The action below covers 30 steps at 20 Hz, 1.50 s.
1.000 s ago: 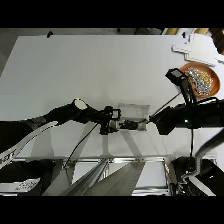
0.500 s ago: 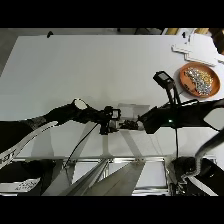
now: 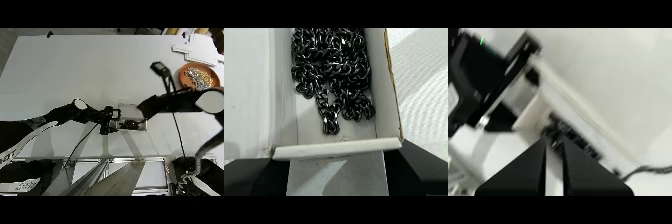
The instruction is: Fold the box and place the chain.
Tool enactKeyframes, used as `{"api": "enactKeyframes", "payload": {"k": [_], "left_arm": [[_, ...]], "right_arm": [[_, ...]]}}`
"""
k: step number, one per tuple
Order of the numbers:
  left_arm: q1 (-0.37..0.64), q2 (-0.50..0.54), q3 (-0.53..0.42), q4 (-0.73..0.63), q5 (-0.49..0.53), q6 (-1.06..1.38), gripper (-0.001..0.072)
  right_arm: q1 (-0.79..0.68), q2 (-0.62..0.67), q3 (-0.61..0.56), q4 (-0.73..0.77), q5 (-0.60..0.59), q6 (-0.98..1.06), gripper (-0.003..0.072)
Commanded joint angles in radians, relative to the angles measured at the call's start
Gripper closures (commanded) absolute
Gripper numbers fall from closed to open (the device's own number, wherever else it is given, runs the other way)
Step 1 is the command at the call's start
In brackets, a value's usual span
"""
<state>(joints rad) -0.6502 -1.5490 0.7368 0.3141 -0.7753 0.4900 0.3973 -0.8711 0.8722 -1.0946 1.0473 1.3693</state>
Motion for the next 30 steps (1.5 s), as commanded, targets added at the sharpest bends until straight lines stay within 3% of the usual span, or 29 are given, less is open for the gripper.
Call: {"api": "enactKeyframes", "payload": {"k": [1,2,6,9,10,13,16,18,30], "left_arm": [[0.0,0.0,0.0,0.0,0.0,0.0,0.0501],[0.0,0.0,0.0,0.0,0.0,0.0,0.0501],[0.0,0.0,0.0,0.0,0.0,0.0,0.0501],[0.0,0.0,0.0,0.0,0.0,0.0,0.0501],[0.0,0.0,0.0,0.0,0.0,0.0,0.0501],[0.0,0.0,0.0,0.0,0.0,0.0,0.0501],[0.0,0.0,0.0,0.0,0.0,0.0,0.0501],[0.0,0.0,0.0,0.0,0.0,0.0,0.0501],[0.0,0.0,0.0,0.0,0.0,0.0,0.0501]], "right_arm": [[-0.165,-0.006,0.124,-0.077,-0.006,-0.016,0.061],[-0.22,-0.008,0.125,-0.111,-0.024,-0.016,0.0667],[-0.327,-0.1,0.117,-0.256,0.047,-0.005,0.0666],[-0.343,-0.207,0.088,-0.274,0.029,0.022,0.0666],[-0.343,-0.246,0.078,-0.282,0.019,0.022,0.0657],[-0.343,-0.334,0.035,-0.315,-0.015,0.065,0.0483],[-0.343,-0.39,0.003,-0.341,-0.015,0.098,0.0453],[-0.338,-0.409,-0.007,-0.341,-0.017,0.099,0.0355],[-0.338,-0.518,-0.013,-0.338,-0.054,0.1,0.0369]]}}
